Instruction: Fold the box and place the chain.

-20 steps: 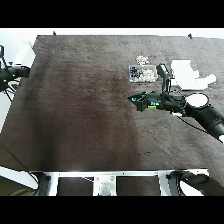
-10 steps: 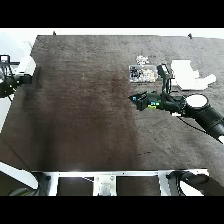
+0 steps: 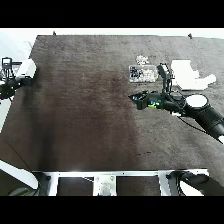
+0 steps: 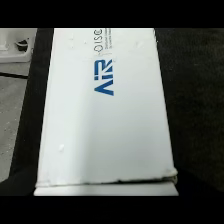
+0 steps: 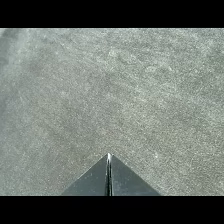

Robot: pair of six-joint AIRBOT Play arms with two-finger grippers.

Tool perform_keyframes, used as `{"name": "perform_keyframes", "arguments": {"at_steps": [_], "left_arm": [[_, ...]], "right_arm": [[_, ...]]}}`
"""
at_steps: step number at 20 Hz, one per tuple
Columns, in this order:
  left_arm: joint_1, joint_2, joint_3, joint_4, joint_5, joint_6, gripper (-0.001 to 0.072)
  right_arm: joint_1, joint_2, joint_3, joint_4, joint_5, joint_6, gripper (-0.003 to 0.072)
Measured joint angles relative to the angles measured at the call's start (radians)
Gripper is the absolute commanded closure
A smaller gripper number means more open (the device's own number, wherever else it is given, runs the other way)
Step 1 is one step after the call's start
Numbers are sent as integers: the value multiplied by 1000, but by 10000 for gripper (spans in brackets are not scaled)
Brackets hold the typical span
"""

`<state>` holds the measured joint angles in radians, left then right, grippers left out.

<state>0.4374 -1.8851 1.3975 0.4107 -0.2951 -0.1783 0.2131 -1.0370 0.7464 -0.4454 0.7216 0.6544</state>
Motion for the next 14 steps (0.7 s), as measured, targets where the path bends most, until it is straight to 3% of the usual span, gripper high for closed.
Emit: {"name": "perform_keyframes", "arguments": {"at_steps": [3, 4, 14], "left_arm": [[0, -3, 1, -6, 20, -1, 251], [0, -4, 0, -7, 34, -1, 209], [0, -4, 1, -5, 93, -3, 210]], "right_arm": [[0, 0, 0, 0, 0, 0, 672], [0, 0, 0, 0, 0, 0, 672], [0, 0, 0, 0, -8, 0, 671]]}}
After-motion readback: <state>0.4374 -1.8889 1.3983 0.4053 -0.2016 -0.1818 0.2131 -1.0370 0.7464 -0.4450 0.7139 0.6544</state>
